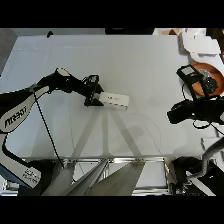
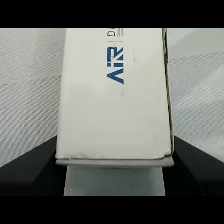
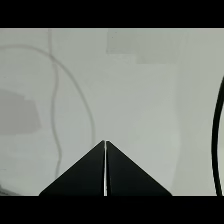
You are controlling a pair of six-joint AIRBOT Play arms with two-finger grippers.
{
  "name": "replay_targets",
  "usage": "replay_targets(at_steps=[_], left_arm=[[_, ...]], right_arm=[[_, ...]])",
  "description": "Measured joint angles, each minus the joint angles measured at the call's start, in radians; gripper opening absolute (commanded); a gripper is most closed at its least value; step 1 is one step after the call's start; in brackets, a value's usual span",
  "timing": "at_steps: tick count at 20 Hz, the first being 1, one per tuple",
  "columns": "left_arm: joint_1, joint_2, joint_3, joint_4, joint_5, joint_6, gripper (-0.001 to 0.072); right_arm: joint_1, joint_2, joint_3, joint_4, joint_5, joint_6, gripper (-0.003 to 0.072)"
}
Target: Fold the box and place the chain.
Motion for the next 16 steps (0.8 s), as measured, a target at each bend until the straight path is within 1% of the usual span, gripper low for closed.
replay_targets(at_steps=[1,2,3,4,7,10,13,16], left_arm=[[0.000,0.000,0.000,0.000,0.000,0.000,0.0335],[0.000,0.000,0.000,0.000,-0.001,0.000,0.0204],[0.000,0.000,0.000,-0.001,-0.001,0.000,-0.0002],[0.000,0.000,0.000,-0.001,-0.002,0.000,0.0009],[0.000,0.004,0.000,0.000,-0.002,-0.002,0.0008],[0.000,0.037,0.000,0.001,-0.003,-0.044,0.0008],[-0.001,0.121,0.000,0.037,-0.005,-0.084,0.0007],[-0.003,0.251,0.000,0.122,-0.008,-0.140,0.0007]], right_arm=[[0.000,0.000,0.000,0.000,0.000,0.000,0.0012],[0.000,0.000,0.000,0.000,0.000,0.000,0.0012],[0.000,0.000,0.000,0.000,0.000,0.000,0.0012],[0.000,0.000,0.000,0.000,0.000,0.000,0.0012],[0.000,0.000,0.000,0.000,0.000,0.000,0.0012],[0.000,0.000,0.000,0.000,0.000,0.000,0.0012],[0.000,0.000,0.000,0.000,0.000,0.000,0.0012],[0.000,0.000,0.000,0.001,0.000,0.000,0.0012]])
